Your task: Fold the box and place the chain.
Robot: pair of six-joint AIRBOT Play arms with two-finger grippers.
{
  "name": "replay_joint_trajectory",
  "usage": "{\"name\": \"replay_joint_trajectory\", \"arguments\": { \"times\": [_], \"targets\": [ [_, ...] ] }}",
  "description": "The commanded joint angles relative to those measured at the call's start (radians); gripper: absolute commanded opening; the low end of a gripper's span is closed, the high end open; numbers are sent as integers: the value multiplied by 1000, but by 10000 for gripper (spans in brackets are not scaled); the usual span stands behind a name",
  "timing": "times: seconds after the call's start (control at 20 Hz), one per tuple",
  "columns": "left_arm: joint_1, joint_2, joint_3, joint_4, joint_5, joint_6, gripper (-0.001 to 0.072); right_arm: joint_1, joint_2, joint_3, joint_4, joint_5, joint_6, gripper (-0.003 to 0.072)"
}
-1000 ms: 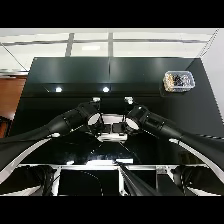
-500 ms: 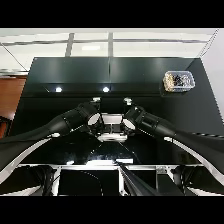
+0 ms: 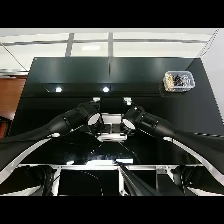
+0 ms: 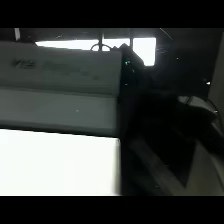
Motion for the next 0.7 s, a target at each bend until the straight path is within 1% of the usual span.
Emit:
{"name": "replay_joint_trajectory", "arguments": {
  "times": [0.0,0.15,0.2,0.25,0.3,0.45,0.55,0.65],
  "targets": [
    [0,0,0,1,7,-1,29,0,0,1,3,1,3,19],
    [0,0,0,1,7,-1,29,-1,0,0,0,-1,2,23],
    [0,0,0,1,7,-1,29,-1,2,1,-2,3,2,120],
    [0,0,0,1,6,-1,29,-1,4,1,-2,14,2,329],
    [0,0,0,1,6,-1,29,-1,10,1,-3,32,-11,387],
    [0,0,0,1,6,-1,29,-6,80,8,-4,70,-90,387],
    [0,0,0,1,5,-1,29,-21,175,14,2,109,-141,387],
    [0,0,0,1,6,-1,29,-40,297,18,-4,169,-205,387]
  ]
}}
